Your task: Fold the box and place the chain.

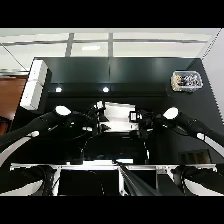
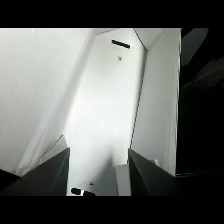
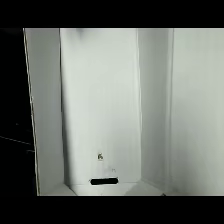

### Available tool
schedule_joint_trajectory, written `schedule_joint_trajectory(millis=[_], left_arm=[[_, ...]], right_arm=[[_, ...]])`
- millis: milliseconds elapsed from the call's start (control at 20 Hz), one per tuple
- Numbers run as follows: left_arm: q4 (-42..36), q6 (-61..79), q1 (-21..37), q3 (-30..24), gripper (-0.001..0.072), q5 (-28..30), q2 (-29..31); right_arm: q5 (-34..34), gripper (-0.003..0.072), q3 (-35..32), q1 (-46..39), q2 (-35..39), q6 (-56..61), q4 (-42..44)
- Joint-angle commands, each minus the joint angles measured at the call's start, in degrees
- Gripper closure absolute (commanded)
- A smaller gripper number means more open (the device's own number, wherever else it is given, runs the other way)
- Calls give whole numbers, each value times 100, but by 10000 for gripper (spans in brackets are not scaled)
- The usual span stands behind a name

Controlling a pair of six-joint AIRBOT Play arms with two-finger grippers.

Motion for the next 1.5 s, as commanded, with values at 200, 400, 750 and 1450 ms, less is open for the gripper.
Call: schedule_joint_trajectory(millis=[200,400,750,1450], left_arm=[[407,-129,-129,44,430,4,46],[1528,-1316,313,109,681,-195,713],[2409,-4575,2365,52,681,-949,2063],[1399,-7597,2444,-870,682,-1366,363]], right_arm=[[0,678,-4,7,-4,-2,0],[0,678,-4,7,-4,-2,2],[0,678,-4,7,-4,-2,2],[2,678,-4,7,-4,-2,2]])
